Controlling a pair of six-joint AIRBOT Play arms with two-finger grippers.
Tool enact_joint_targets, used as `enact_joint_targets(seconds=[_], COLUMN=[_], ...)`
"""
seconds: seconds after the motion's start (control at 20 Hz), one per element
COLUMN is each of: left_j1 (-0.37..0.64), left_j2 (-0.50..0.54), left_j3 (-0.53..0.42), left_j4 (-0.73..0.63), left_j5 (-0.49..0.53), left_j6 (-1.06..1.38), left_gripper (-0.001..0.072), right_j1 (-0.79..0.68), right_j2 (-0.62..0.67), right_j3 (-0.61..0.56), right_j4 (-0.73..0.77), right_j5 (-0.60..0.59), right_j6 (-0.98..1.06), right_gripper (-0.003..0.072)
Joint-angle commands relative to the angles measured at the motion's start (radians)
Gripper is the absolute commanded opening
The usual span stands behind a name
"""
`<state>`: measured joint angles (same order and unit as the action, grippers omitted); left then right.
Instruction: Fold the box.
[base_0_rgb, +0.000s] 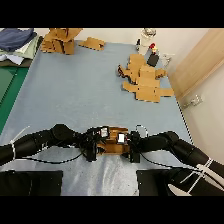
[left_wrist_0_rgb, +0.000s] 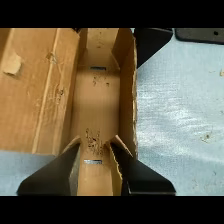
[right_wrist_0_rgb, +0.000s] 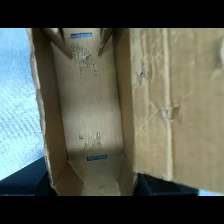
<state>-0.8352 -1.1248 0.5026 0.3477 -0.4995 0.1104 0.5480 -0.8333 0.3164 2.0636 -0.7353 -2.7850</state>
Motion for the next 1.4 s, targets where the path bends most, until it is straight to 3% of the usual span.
enact_joint_targets(seconds=[0.0, 0.05, 0.15, 0.4, 0.5, 0.55, 0.6, 0.65, 0.85, 1.05, 1.15, 1.25, 1.35], left_j1=[-0.001, -0.001, -0.003, -0.007, -0.007, -0.007, -0.007, -0.007, -0.006, -0.004, 0.015, 0.07, 0.161], left_j2=[-0.002, -0.002, -0.002, -0.002, -0.002, -0.002, -0.001, 0.002, 0.068, 0.278, 0.397, 0.484, 0.516], left_j3=[0.0, 0.0, 0.0, 0.0, 0.0, 0.0, 0.0, 0.0, 0.001, 0.001, 0.0, -0.002, -0.003], left_j4=[-0.015, -0.014, -0.014, -0.011, -0.011, -0.01, 0.007, 0.048, 0.234, 0.422, 0.576, 0.803, 1.018], left_j5=[-0.001, -0.007, -0.006, -0.008, -0.007, -0.007, -0.008, -0.007, -0.008, -0.018, -0.07, -0.151, -0.312], left_j6=[0.013, 0.013, 0.013, 0.013, 0.013, 0.009, 0.004, 0.0, -0.221, -0.594, -0.894, -1.377, -1.839], left_gripper=[0.0312, 0.0314, 0.0665, 0.0661, 0.0633, 0.0508, 0.0092, 0.0022, 0.0014, 0.0014, 0.0014, 0.0014, 0.0014], right_j1=[0.0, 0.0, 0.0, 0.0, 0.0, 0.0, 0.0, 0.0, 0.0, 0.0, 0.0, 0.0, 0.0], right_j2=[-0.001, -0.001, -0.001, -0.001, -0.001, -0.001, -0.001, -0.001, -0.001, -0.001, -0.001, -0.001, -0.001], right_j3=[0.0, 0.0, 0.0, 0.0, 0.0, 0.0, 0.0, 0.0, 0.0, 0.0, 0.0, 0.0, 0.0], right_j4=[0.0, 0.0, 0.0, 0.0, 0.0, 0.0, 0.0, 0.0, 0.0, 0.0, 0.0, 0.0, 0.0], right_j5=[0.001, 0.0, 0.0, 0.001, 0.001, 0.001, 0.001, 0.001, 0.0, 0.001, 0.001, 0.0, 0.001], right_j6=[-0.002, -0.002, -0.002, -0.002, -0.002, -0.002, -0.002, -0.002, -0.002, -0.002, -0.002, -0.002, -0.002], right_gripper=[0.0505, 0.0505, 0.0505, 0.0505, 0.0505, 0.0505, 0.0505, 0.0505, 0.0505, 0.0505, 0.0505, 0.0505, 0.0505])
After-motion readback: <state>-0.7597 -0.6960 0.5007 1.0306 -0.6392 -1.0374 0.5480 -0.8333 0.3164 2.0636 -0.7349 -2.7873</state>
